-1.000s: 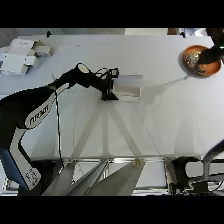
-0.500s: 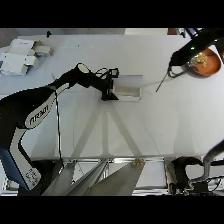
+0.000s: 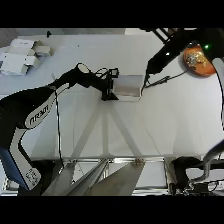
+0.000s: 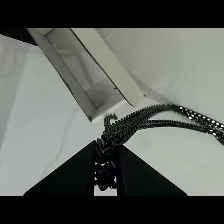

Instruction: Fold the box and place the chain.

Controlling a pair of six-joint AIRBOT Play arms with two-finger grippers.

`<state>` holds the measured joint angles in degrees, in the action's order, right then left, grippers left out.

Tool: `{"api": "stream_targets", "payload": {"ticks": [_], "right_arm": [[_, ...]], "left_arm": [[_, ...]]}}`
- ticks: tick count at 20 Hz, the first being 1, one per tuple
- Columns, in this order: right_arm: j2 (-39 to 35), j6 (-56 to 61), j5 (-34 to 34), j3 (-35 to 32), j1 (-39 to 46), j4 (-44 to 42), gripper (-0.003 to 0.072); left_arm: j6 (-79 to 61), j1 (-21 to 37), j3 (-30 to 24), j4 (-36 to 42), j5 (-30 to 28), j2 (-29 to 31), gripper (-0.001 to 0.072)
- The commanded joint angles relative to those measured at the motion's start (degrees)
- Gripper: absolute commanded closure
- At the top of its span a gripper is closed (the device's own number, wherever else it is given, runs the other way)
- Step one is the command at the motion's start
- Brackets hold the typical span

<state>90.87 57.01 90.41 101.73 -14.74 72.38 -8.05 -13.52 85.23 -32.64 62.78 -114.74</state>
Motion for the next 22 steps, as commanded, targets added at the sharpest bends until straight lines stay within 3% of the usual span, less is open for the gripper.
{"api": "stream_targets", "payload": {"ticks": [1, 10, 16, 22], "right_arm": [[0.0, 0.1, -0.2, 0.0, -3.0, -2.7, 0.0673], [3.1, -0.6, -4.8, 0.0, -6.1, -6.8, 0.0672], [9.3, -0.5, -4.3, 0.0, -6.1, 1.1, 0.0672], [14.2, 1.7, -4.2, 0.0, -6.1, 1.3, 0.0667]], "left_arm": [[0.0, 0.0, 0.0, 0.0, 0.0, 0.0, 0.0332], [0.0, 0.0, 0.0, 0.0, 0.0, 0.0, 0.0332], [0.0, 0.0, 0.0, 0.0, 0.0, 0.0, 0.0332], [0.0, 0.0, 0.0, 0.0, 0.0, 0.0, 0.0332]]}}
